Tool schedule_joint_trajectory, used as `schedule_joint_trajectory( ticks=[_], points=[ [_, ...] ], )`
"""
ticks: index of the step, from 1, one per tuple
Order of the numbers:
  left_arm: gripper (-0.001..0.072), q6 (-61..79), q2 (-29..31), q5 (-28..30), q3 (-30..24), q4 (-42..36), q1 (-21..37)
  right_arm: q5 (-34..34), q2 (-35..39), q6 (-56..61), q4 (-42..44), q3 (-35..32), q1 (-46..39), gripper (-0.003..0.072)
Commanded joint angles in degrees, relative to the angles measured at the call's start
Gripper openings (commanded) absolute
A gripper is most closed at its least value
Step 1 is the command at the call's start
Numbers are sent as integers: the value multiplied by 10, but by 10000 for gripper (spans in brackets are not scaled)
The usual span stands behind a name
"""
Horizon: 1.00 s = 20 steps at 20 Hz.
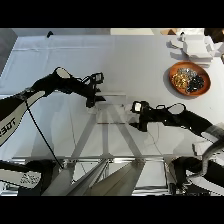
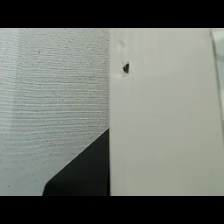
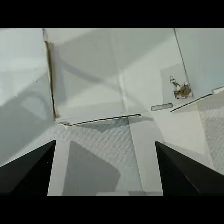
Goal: Fold the box and place the chain.
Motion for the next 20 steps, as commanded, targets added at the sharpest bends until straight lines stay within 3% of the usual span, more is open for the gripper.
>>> schedule_joint_trajectory(
  ticks=[1, 9, 12, 15, 20],
  points=[
    [11, 0, 0, 0, 0, 0, 0, -16, -23, -43, 56, 0, 1, 699],
    [11, 0, 0, 0, 0, 0, 0, -17, -37, -53, 179, 0, 21, 698],
    [11, 0, 0, 0, 0, 0, 0, -19, -35, -36, 180, 0, 21, 698],
    [11, 0, 0, 0, 0, 0, 0, -31, -34, 51, 175, 2, 21, 697],
    [11, 0, 0, 0, 0, 0, 0, -32, -34, 106, 154, 42, 20, 697]
  ],
)
